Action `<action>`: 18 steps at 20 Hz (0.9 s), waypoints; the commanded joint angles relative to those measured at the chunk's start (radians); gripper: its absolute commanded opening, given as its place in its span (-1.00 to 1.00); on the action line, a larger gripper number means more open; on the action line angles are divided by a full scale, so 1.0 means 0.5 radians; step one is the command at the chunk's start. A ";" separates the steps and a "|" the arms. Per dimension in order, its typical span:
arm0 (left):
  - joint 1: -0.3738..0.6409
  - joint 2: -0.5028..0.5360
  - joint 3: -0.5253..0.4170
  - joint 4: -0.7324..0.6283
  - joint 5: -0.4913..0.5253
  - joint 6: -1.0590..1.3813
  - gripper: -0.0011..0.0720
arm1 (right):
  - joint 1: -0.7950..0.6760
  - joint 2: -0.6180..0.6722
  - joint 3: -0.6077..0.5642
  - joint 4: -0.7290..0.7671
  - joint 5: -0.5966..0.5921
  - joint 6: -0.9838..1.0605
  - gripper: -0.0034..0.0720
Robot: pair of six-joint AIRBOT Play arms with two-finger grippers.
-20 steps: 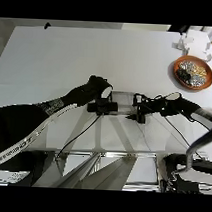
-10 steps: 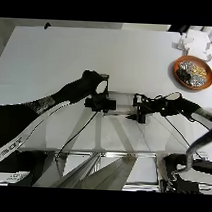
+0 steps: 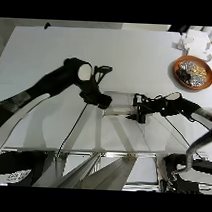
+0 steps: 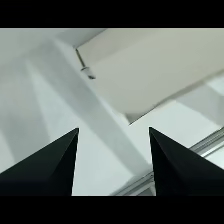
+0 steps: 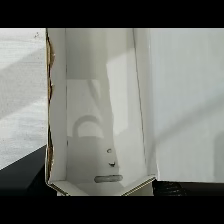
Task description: Fold the box and place the chain.
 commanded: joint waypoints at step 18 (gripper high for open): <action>0.486 -0.047 -1.234 -1.908 0.996 4.689 0.93 | 0.002 0.001 0.000 0.002 0.001 0.001 0.19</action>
